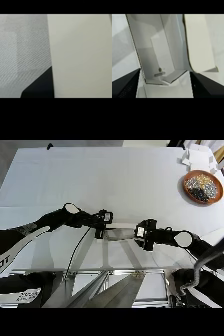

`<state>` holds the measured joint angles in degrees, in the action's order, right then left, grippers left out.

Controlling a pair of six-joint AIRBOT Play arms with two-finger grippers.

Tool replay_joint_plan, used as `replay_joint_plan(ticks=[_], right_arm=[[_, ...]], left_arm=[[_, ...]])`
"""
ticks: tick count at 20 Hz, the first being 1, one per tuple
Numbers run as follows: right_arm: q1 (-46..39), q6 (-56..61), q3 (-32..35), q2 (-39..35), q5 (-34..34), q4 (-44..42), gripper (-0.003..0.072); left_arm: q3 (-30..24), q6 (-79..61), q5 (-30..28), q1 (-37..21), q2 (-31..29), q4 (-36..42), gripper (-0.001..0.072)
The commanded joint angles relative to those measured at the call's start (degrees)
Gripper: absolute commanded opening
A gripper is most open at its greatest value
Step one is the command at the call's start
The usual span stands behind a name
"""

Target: Fold the box and place the chain.

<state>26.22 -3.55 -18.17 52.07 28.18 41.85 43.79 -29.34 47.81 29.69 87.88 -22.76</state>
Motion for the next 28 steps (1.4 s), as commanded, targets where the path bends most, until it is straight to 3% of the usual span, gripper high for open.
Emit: replay_joint_plan(ticks=[1, 8, 12, 22, 28], right_arm=[[-0.7, -9.5, -0.1, 2.4, 1.0, -7.1, 0.0693], [-8.2, -19.7, -0.1, 6.1, 8.8, -13.8, 0.0692], [-8.2, -24.4, -1.2, 10.2, 9.0, -19.9, 0.0692], [-13.0, -28.3, -4.7, 15.7, 18.9, -20.2, 0.0675], [-13.0, -31.3, -4.7, 17.3, 19.0, -20.9, 0.0643]], left_arm=[[0.0, 0.0, 0.0, 0.0, 0.0, 0.0, 0.0012], [0.0, 0.0, 0.0, 0.0, 0.0, 0.0, 0.0012], [0.0, 0.0, 0.0, 0.0, 0.0, 0.0, 0.0012], [0.0, 0.0, 0.0, 0.0, 0.0, 0.0, 0.0012], [0.0, 0.0, 0.0, 0.0, 0.0, 0.0, 0.0012]])
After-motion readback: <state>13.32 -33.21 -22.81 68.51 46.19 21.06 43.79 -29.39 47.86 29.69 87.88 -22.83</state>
